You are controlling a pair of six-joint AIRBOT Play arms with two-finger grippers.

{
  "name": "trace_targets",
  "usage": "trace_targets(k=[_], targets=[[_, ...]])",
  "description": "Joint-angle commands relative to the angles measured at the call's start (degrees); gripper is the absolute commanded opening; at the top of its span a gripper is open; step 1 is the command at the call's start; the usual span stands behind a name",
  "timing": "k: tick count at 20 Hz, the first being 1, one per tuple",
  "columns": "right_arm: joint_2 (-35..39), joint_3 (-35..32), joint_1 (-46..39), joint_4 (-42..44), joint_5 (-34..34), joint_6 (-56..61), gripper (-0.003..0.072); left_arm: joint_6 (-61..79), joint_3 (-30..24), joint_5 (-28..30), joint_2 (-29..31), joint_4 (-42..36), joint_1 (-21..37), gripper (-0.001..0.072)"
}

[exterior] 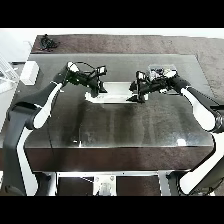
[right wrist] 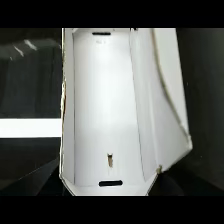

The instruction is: Fold the box and place the chain.

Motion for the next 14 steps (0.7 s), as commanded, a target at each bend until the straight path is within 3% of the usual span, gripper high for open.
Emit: trace_targets(k=[1,3,14], targets=[[-1.64,1.46,-0.26,1.81,2.45,-0.33,0.0647,0.00,-0.02,-0.02,-0.02,0.00,0.00,0.0020],[-1.90,1.46,-0.28,2.12,3.06,-0.31,0.0695,0.00,0.00,-0.02,-0.02,0.00,0.00,0.0020],[-4.50,1.46,-0.31,2.21,3.65,-0.20,0.0695,0.00,0.00,-0.02,-0.02,0.00,0.00,0.0020]])
